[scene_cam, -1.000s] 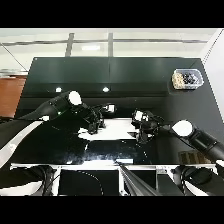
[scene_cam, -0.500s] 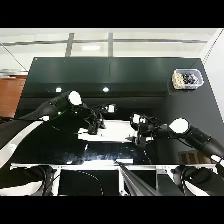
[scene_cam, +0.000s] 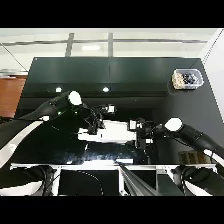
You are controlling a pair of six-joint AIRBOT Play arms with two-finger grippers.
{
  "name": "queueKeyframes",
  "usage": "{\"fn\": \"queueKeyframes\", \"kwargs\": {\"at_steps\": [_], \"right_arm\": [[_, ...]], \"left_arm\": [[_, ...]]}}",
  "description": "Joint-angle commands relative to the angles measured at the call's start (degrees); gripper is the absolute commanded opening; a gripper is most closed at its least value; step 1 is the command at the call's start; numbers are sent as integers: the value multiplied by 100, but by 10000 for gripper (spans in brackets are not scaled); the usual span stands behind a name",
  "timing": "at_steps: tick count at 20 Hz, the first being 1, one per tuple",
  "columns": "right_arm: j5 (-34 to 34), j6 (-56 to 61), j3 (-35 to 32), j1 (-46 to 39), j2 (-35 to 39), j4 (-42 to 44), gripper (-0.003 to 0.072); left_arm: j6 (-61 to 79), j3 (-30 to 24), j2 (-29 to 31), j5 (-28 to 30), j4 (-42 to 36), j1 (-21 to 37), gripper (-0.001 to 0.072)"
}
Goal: Fold the box and place the chain.
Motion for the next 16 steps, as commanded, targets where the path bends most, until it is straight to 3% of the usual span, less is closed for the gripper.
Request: {"fn": "queueKeyframes", "kwargs": {"at_steps": [1, 16], "right_arm": [[-7, -365, -4, 7, -186, 131, 707], [-337, -302, -13, 214, -400, -260, 706]], "left_arm": [[-7, -2, 2, 0, -7, 2, 29], [-7, -2, 2, 0, -11, 0, 29]]}}
